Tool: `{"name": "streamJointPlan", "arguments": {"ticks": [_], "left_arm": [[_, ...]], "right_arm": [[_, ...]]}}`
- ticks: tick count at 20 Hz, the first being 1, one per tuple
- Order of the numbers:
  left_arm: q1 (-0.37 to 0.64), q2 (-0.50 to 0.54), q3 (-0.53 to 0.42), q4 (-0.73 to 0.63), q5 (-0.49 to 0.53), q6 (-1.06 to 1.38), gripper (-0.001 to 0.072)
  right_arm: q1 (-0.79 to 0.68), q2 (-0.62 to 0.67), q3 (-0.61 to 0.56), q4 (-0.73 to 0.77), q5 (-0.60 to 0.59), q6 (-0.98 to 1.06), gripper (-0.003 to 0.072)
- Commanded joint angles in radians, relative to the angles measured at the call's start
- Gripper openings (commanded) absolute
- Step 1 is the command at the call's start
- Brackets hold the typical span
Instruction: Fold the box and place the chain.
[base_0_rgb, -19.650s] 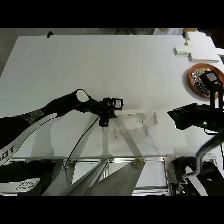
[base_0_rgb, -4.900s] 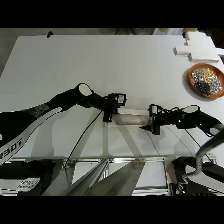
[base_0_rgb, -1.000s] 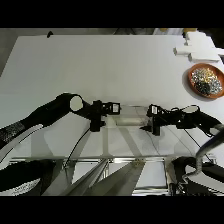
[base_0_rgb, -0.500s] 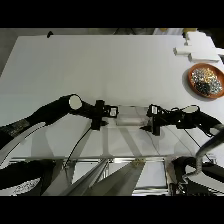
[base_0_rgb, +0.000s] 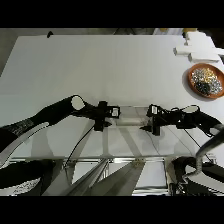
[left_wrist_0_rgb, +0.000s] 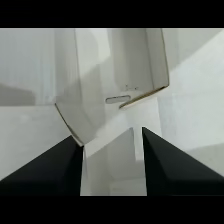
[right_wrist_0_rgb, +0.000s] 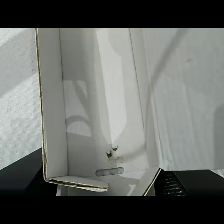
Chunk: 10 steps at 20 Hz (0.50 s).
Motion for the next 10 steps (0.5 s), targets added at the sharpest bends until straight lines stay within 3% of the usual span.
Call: {"name": "streamJointPlan", "arguments": {"ticks": [1, 4, 6, 10], "left_arm": [[-0.023, -0.005, -0.001, -0.023, -0.009, 0.003, 0.033], [-0.029, -0.005, -0.001, -0.027, 0.005, 0.003, 0.0324], [-0.029, -0.005, -0.001, -0.027, 0.022, 0.003, 0.0258], [-0.036, -0.005, -0.001, -0.034, 0.067, 0.004, 0.0248]], "right_arm": [[0.001, 0.001, 0.001, 0.0, 0.0, 0.0, 0.0462], [0.001, 0.001, 0.001, 0.0, 0.0, 0.0, 0.0462], [0.001, 0.001, 0.001, 0.0, 0.0, 0.0, 0.0462], [0.001, 0.001, 0.001, 0.0, 0.0, 0.0, 0.0462]]}}
